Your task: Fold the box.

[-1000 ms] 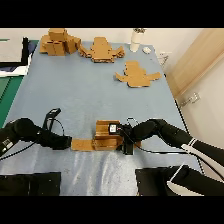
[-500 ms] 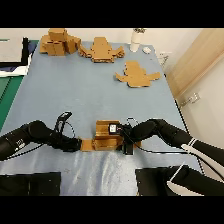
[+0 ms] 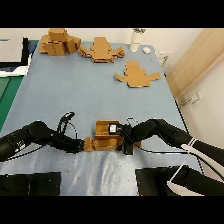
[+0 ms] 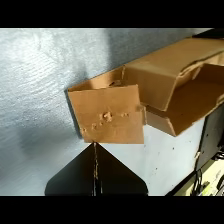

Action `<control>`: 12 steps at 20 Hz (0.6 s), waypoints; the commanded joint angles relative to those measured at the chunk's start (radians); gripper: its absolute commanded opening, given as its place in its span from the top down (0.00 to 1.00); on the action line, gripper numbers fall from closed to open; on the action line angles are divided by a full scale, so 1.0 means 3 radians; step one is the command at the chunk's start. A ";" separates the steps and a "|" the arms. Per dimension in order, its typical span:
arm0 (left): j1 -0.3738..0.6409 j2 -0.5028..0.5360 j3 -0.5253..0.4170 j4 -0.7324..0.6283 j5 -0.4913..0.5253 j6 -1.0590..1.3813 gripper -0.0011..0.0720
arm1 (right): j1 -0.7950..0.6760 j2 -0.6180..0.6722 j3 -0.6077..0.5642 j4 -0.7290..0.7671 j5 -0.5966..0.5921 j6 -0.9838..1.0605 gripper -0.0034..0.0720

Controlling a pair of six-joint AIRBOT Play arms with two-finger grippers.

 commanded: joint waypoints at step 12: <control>0.0003 0.0126 0.0004 0.0679 0.0181 -0.0640 0.97 | 0.0000 0.0000 0.0003 0.0000 0.0001 0.0001 0.28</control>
